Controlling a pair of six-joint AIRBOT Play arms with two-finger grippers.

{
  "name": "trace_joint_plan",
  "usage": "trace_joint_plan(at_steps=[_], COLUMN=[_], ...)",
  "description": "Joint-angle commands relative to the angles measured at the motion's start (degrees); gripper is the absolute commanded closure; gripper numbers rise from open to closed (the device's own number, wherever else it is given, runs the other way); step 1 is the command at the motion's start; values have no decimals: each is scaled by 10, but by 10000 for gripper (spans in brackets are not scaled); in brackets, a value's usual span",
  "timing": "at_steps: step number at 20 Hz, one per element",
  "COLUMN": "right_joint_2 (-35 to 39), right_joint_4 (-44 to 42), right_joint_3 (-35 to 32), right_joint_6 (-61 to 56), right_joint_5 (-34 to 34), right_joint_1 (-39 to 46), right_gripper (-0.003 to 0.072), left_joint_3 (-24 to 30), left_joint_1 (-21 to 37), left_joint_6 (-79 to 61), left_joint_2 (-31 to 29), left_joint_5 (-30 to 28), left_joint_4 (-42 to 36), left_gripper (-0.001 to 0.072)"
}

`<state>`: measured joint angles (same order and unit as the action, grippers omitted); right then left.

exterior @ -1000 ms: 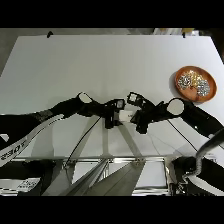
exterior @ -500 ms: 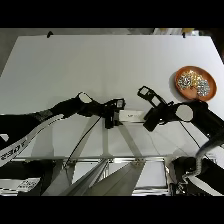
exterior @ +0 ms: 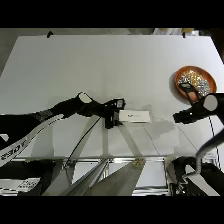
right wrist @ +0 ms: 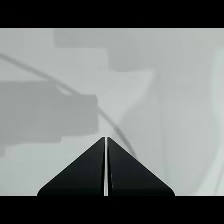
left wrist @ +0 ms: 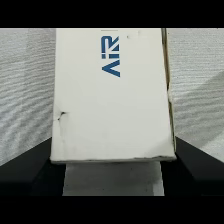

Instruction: Fold the box and place the chain.

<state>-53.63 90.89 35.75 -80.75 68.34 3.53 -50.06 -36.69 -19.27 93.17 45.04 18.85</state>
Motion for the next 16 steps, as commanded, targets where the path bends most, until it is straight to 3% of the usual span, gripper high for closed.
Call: trace_joint_plan(at_steps=[1, 5, 16], right_joint_2=[-3, -35, -66], right_joint_4=[4, 1, -90], right_joint_3=[0, -2, -2], right_joint_6=[-15, -32, -49], right_joint_5=[12, 48, 33], right_joint_1=[84, 97, 97], right_gripper=[667, 667, 666], left_joint_3=[0, 0, 0], left_joint_1=[0, 0, 4], left_joint_6=[0, 0, 15], left_joint_2=[0, 0, -14], left_joint_5=[0, 0, 26], left_joint_4=[0, 0, 1], left_gripper=[437, 437, 439])
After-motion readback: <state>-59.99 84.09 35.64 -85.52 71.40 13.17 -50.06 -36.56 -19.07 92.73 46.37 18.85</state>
